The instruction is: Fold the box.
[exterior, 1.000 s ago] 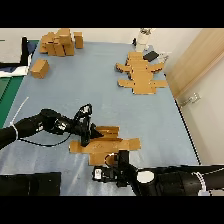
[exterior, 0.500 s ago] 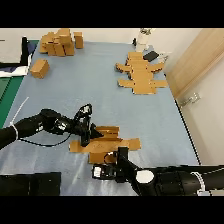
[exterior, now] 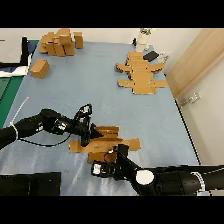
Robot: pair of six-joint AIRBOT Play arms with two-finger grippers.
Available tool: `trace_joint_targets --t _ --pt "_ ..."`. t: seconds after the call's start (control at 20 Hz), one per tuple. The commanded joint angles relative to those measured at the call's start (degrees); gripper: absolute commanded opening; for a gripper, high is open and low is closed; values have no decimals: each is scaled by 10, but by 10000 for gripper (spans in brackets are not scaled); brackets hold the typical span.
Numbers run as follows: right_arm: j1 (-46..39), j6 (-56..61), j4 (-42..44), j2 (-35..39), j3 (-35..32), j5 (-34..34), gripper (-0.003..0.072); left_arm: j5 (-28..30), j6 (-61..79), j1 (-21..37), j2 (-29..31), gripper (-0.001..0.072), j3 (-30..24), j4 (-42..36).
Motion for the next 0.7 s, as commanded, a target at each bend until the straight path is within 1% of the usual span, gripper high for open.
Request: trace_joint_targets --t 0.0,0.15,0.4,0.45,0.65 --pt "-15 40 -21 0 2 -11 720 0 0 0 0 12 0 0" --pt "-42 41 -21 11 2 -22 720 0 0 0 0 12 0 0" --pt "-46 48 -26 77 -14 -19 720 0 0 0 0 12 0 0" --pt "-49 47 -28 83 -22 -10 720 0 0 0 0 13 0 0" --pt "-74 63 -26 84 -27 -10 720 0 0 0 0 12 0 0"
